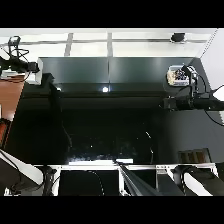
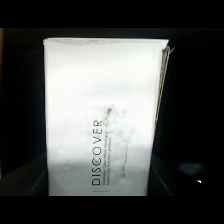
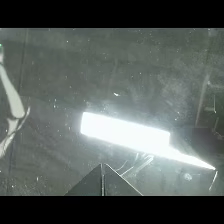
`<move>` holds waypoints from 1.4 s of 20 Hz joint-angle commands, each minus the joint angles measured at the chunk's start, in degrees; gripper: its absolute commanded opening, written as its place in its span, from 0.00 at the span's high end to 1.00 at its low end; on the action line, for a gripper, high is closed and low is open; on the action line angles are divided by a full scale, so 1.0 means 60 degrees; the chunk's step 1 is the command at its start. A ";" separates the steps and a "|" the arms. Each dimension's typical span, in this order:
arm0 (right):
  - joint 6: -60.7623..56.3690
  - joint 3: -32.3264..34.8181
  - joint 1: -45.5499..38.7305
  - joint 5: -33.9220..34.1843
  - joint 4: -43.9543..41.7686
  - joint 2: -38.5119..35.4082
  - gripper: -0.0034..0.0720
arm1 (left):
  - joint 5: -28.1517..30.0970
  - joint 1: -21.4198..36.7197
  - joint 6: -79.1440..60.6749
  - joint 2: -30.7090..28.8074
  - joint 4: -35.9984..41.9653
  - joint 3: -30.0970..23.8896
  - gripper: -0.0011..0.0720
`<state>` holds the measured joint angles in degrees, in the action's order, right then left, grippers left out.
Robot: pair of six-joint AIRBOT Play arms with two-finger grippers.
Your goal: Fold the box and place the chain.
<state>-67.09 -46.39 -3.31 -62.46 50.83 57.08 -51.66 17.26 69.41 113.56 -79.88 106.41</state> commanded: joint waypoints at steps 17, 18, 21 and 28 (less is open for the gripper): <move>-0.0328 0.0066 0.1749 0.1122 0.1679 -0.0856 0.94 | -0.0561 -0.2251 0.1282 -1.0120 0.2626 -0.7053 0.95; -0.0965 0.0211 0.2062 0.1687 0.2645 -0.0900 0.94 | 0.0229 -0.2812 0.1282 -1.1103 0.2565 -0.8597 0.95; -0.3592 0.1541 0.2317 0.4940 0.5439 -0.0896 0.93 | 0.1836 -0.3923 0.1311 -1.3420 0.1625 -1.2382 0.95; -0.4921 0.2557 0.1308 0.5672 0.6393 -0.0896 0.93 | 0.1676 -0.3639 0.1545 -1.4699 0.1067 -1.3784 0.94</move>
